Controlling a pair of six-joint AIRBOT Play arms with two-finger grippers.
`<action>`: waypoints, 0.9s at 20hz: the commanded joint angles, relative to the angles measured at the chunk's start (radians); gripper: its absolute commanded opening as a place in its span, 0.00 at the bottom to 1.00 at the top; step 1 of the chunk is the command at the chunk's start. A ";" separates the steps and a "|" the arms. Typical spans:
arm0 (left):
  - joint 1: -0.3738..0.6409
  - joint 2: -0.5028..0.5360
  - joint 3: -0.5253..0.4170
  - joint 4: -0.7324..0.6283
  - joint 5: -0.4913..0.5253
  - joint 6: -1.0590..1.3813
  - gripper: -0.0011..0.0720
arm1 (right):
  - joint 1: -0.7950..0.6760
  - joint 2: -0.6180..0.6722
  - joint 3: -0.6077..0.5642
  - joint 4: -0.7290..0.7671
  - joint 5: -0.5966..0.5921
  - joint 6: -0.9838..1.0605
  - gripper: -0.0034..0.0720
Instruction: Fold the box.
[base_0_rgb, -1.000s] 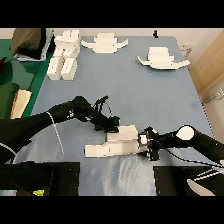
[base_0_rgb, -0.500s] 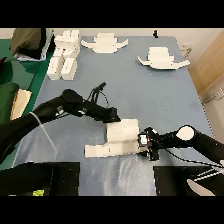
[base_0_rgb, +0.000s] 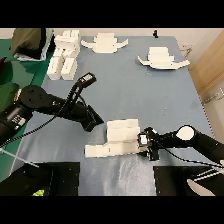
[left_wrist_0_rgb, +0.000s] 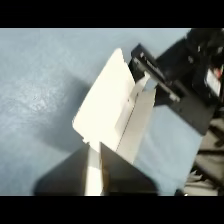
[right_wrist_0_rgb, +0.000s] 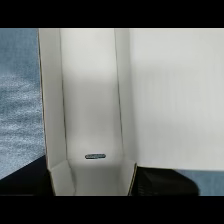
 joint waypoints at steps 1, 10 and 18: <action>-0.038 0.049 -0.001 0.148 -0.048 0.076 0.94 | 0.000 -0.001 0.001 0.000 0.001 0.000 0.65; 0.059 0.050 -0.276 -0.019 0.060 0.645 0.94 | 0.000 0.000 0.001 0.000 -0.001 0.000 0.65; -0.154 0.050 -0.439 -0.028 0.245 0.646 0.94 | 0.000 0.000 0.001 0.000 -0.001 0.000 0.66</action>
